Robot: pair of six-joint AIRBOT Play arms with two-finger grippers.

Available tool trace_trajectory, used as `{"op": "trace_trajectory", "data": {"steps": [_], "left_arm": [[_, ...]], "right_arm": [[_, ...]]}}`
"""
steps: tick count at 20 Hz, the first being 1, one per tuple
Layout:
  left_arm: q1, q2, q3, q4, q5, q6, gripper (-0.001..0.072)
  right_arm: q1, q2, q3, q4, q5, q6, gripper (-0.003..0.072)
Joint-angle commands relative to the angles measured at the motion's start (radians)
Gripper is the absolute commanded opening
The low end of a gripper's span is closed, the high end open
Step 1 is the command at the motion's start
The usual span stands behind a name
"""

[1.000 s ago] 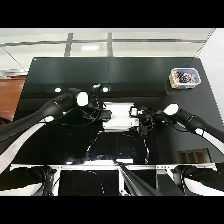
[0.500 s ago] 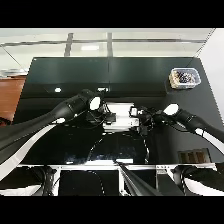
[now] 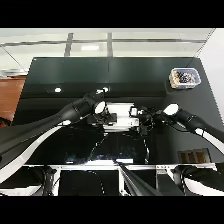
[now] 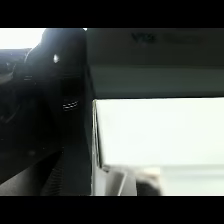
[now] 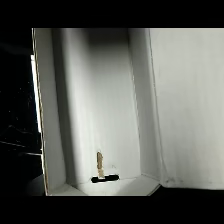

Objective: Fold the box and place the chain.

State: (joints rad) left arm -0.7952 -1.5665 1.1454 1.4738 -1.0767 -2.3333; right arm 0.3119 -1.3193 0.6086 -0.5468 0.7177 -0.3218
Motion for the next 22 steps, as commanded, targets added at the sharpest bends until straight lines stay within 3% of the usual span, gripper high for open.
{"op": "trace_trajectory", "data": {"steps": [1,5,6,7,9,10,11,13,15,17,18,19,20,21,22], "left_arm": [[-0.012,-0.014,0.005,0.011,0.000,-0.031,0.0484],[-0.009,-0.015,0.037,0.039,-0.002,-0.031,0.0470],[-0.007,-0.015,0.040,0.038,-0.003,-0.031,0.0344],[-0.007,-0.015,0.043,0.038,-0.002,-0.030,0.0271],[-0.007,-0.015,0.045,0.037,-0.003,-0.030,0.0258],[-0.007,-0.015,0.045,0.037,-0.005,-0.030,0.0075],[-0.008,-0.015,0.045,0.037,-0.005,-0.030,0.0028],[-0.008,-0.015,0.045,0.036,-0.007,-0.030,0.0028],[-0.007,-0.015,0.045,0.032,-0.006,-0.030,0.0072],[-0.004,-0.015,0.045,0.031,-0.009,-0.032,0.0444],[-0.004,-0.015,0.045,0.032,-0.013,-0.032,0.0493],[-0.005,-0.015,0.045,0.033,-0.018,-0.032,0.0492],[-0.005,-0.016,0.045,0.033,-0.026,-0.034,0.0452],[-0.003,-0.016,0.045,0.034,-0.034,-0.035,0.0170],[0.000,-0.016,0.045,0.032,-0.035,-0.035,0.0055]], "right_arm": [[0.000,-0.001,0.000,0.000,0.001,0.000,0.0488],[0.000,-0.001,0.000,0.000,0.000,0.000,0.0488],[0.000,-0.001,0.000,0.000,0.000,0.000,0.0488],[0.000,-0.001,0.000,0.000,0.000,0.000,0.0488],[0.000,-0.001,0.000,0.000,0.000,0.000,0.0488],[0.000,-0.001,0.000,0.000,0.000,0.000,0.0488],[0.000,-0.001,0.000,0.000,0.000,0.000,0.0488],[0.000,-0.001,0.000,0.000,0.000,0.000,0.0488],[0.000,-0.001,0.000,0.000,0.001,0.000,0.0488],[0.000,-0.001,0.000,0.000,0.001,0.000,0.0488],[0.000,-0.001,0.000,0.000,0.001,0.000,0.0488],[0.000,-0.001,0.000,0.000,0.001,0.000,0.0488],[0.000,-0.001,0.000,0.000,0.001,0.000,0.0488],[0.000,-0.001,0.000,0.000,0.001,0.000,0.0488],[0.000,-0.001,0.000,0.000,0.001,0.000,0.0488]]}}
